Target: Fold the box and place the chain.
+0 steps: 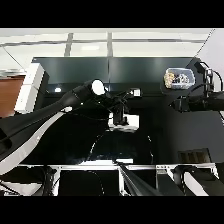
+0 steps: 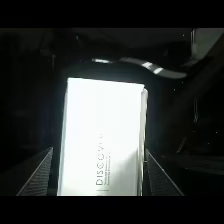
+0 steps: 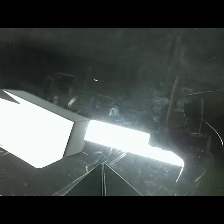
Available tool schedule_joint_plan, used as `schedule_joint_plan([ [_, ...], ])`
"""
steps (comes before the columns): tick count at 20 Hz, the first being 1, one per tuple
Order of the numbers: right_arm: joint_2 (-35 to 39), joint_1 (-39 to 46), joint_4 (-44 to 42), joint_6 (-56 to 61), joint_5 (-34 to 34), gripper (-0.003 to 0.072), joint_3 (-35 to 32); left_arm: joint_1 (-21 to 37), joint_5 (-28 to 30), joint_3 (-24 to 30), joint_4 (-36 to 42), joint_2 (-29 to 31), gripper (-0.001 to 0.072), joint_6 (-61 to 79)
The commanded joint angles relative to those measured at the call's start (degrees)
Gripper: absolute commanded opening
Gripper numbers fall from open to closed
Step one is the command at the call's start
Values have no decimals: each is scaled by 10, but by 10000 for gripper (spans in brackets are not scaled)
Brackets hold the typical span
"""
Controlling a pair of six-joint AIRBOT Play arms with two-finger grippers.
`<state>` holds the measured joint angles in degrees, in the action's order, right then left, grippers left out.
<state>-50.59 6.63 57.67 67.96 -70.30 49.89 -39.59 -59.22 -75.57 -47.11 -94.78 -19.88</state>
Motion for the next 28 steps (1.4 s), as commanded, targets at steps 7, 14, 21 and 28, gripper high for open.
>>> schedule_joint_plan([
  [7,1,0,0,-1,0,27,0,1,-3,0,-35,-5,701,-16],
  [14,1,0,0,-1,1,27,0,-7,-16,0,-50,-8,701,-27],
  [21,1,0,0,0,1,27,0,-28,4,0,-94,-23,701,-27],
  [28,1,0,12,0,-7,27,0,-34,52,-1,-138,-27,359,-118],
])
